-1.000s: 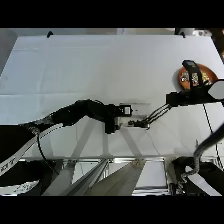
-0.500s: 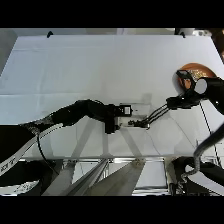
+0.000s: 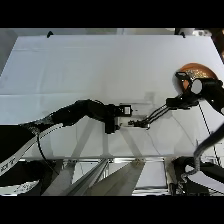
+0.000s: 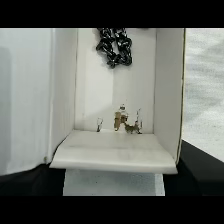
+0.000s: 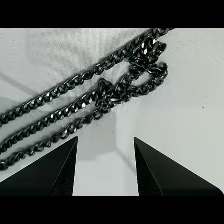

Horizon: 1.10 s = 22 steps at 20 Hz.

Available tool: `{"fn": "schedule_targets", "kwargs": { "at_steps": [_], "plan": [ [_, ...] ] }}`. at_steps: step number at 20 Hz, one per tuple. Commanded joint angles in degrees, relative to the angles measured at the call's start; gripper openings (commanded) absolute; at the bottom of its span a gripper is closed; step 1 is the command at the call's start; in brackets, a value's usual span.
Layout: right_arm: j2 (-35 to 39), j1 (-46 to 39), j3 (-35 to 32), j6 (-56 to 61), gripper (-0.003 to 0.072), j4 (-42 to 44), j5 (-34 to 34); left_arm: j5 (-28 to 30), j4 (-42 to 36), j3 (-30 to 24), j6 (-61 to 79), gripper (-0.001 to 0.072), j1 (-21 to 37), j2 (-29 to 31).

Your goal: Fold the box and place the chain.

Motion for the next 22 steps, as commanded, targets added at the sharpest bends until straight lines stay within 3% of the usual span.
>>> {"fn": "schedule_targets", "kwargs": {
  "at_steps": [1,5,11,15,16,17,22],
  "plan": [
    [-2.12,-0.04,0.02,0.37,0.0396,1.01,-2.34,0.02,0.00,0.04,0.00,0.0073,0.04,0.04],
    [-2.34,-0.04,0.02,0.35,0.0318,0.98,-4.94,0.02,0.00,0.04,0.00,0.0073,0.04,0.04],
    [-6.10,-0.04,0.02,0.37,0.0316,0.96,-4.85,0.02,0.00,0.04,0.00,0.0073,0.04,0.04],
    [-6.29,-0.04,0.02,0.33,0.0138,0.94,-5.01,0.02,0.02,0.04,0.00,0.0073,0.04,0.04],
    [-6.27,-0.04,0.02,0.33,0.0050,0.94,-4.98,0.02,0.00,0.04,0.00,0.0073,0.04,0.04],
    [-6.27,-0.04,0.02,0.31,0.0012,0.96,-4.94,0.02,0.00,0.04,0.00,0.0073,0.04,0.04],
    [-2.84,-0.04,0.04,-1.84,0.0012,0.96,-3.19,0.02,0.00,0.04,0.00,0.0073,0.04,0.04]
  ]
}}
